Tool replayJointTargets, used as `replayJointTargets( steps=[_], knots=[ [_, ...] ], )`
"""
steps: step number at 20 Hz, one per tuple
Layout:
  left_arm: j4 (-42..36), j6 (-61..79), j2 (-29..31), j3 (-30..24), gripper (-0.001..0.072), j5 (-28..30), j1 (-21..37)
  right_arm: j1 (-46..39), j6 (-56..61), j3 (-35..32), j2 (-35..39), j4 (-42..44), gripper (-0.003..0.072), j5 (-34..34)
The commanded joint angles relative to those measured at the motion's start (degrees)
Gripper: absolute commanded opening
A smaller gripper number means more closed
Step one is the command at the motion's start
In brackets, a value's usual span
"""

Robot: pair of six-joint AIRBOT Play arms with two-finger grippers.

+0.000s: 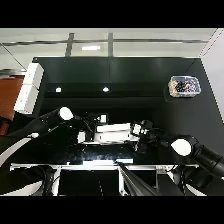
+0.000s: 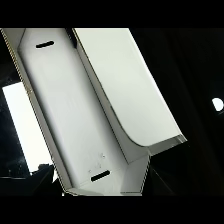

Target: Fold the box and place the chain.

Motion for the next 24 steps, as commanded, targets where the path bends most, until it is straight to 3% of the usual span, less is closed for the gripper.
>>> replayJointTargets(
  steps=[1,9,21,24],
  knots=[
    [-0.1,0.0,0.0,0.2,0.0028,0.1,0.0,0.0,-1.3,0.4,-0.5,0.4,0.0699,0.9],
    [-0.1,-1.1,0.0,0.2,0.0028,0.1,0.0,0.0,-5.6,0.5,-1.2,0.6,0.0700,-0.5],
    [-0.1,-1.1,0.0,0.2,0.0029,0.1,0.0,-3.7,-9.9,1.1,-4.0,7.6,0.0700,-0.5],
    [-0.1,-1.1,0.0,0.2,0.0028,0.1,0.0,-4.0,-13.0,3.1,-5.3,9.9,0.0700,2.5]
  ],
)
